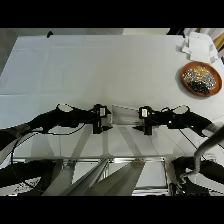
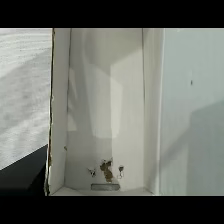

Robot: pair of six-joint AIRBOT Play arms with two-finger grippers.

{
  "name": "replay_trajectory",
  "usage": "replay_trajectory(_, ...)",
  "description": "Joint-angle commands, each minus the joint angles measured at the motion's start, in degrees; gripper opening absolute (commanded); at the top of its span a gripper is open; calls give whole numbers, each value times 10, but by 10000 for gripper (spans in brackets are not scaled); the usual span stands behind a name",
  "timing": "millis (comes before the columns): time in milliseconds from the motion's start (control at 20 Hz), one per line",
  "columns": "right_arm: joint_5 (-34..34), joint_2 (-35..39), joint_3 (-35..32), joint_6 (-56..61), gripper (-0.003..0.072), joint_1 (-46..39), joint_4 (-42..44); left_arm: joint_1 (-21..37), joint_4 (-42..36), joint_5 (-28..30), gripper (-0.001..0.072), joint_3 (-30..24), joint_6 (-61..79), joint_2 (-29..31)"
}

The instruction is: Fold the box and place the chain.

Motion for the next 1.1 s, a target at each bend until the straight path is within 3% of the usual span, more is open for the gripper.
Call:
replay_trajectory(0, 0, 0, 0, -1, 414, 1, 0, 5, 25, 6, 696, 5, -28, -3)
replay_trajectory(350, 0, 0, 0, -1, 414, 1, 0, 47, 129, -28, 699, 4, -44, -2)
replay_trajectory(550, 0, 0, 0, -1, 414, 1, 0, 47, 113, -19, 701, 5, -38, -2)
replay_trajectory(700, 0, 0, 0, -1, 414, 1, 0, 45, 50, -21, 702, 8, 45, -2)
replay_trajectory(1050, 0, 0, 0, -1, 414, 1, 0, 45, 69, -38, 702, 27, 45, -2)
